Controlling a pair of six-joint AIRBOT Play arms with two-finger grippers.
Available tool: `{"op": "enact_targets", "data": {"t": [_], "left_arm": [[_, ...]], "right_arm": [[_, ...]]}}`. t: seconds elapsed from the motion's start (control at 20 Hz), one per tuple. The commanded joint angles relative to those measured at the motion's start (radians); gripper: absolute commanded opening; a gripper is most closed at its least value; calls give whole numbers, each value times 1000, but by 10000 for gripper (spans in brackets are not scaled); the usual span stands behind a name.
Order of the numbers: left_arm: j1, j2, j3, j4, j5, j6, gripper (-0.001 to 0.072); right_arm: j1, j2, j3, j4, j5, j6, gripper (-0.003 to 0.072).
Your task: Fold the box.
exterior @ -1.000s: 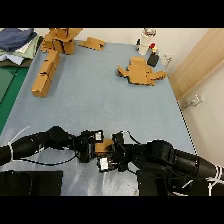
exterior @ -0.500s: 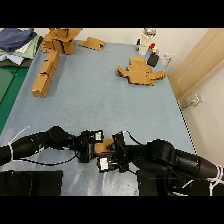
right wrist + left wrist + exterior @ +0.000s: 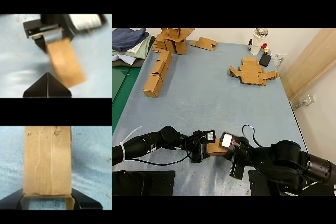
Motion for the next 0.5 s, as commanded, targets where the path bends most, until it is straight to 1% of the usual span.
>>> {"op": "enact_targets", "data": {"t": [0.0,0.05,0.15,0.2,0.25,0.3,0.35,0.45], "left_arm": [[0,0,0,0,0,0,521],[0,0,0,0,0,0,521],[0,0,0,0,0,0,521],[0,0,0,0,0,0,521],[0,0,0,0,0,0,521],[0,0,0,0,0,0,521],[0,0,0,0,0,0,521],[0,0,0,0,0,0,521]], "right_arm": [[1,40,-83,195,6,455,3],[1,47,-134,265,91,484,3],[1,49,-222,356,312,561,3],[1,48,-249,360,422,619,3],[0,48,-259,358,498,653,3],[-5,48,-260,351,558,665,3],[-11,48,-260,350,594,668,3],[-39,48,-266,344,610,690,3]]}}
